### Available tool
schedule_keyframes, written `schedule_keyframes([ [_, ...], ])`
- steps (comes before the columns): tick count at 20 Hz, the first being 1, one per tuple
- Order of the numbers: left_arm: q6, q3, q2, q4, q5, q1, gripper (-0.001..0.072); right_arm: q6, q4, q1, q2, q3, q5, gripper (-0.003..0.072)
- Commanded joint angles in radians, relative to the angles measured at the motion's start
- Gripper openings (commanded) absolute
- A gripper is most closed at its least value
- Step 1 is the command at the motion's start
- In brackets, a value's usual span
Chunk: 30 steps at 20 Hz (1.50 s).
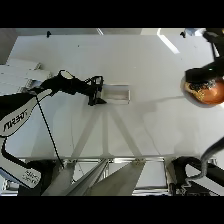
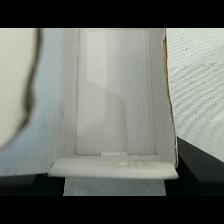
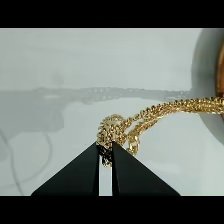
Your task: Fold the box and place the chain.
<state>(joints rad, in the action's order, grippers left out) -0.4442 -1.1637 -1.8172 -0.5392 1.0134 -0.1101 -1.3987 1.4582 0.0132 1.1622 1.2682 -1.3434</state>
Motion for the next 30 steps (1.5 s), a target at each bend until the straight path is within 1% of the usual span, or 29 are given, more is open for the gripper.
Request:
schedule_keyframes([
  [1,0.000,0.000,0.001,0.000,0.000,0.000,0.0296,-0.045,0.002,-0.183,-0.003,0.000,0.066,0.0012],
  [4,0.000,0.000,0.001,0.000,0.000,0.000,0.0296,-0.045,0.001,-0.289,0.013,0.000,0.076,0.0012],
  [12,0.000,0.000,0.001,0.000,0.000,0.000,0.0296,-0.068,-0.005,-0.488,0.134,0.001,0.111,0.0012],
  [16,0.000,0.000,0.001,0.000,0.000,0.000,0.0296,-0.057,-0.095,-0.554,0.177,0.001,0.214,0.0012],
  [20,0.000,0.000,0.001,0.000,0.000,0.000,0.0296,0.029,-0.247,-0.591,0.225,0.001,0.292,0.0012],
  [26,0.000,0.000,0.001,0.000,0.000,0.000,0.0296,0.166,-0.423,-0.616,0.251,0.001,0.468,0.0012],
  [28,0.000,0.000,0.001,0.000,0.000,0.000,0.0296,0.202,-0.450,-0.616,0.259,0.002,0.536,0.0012],
  [30,0.000,0.000,0.001,0.000,0.000,0.000,0.0296,0.204,-0.438,-0.616,0.261,0.002,0.587,0.0010],
])
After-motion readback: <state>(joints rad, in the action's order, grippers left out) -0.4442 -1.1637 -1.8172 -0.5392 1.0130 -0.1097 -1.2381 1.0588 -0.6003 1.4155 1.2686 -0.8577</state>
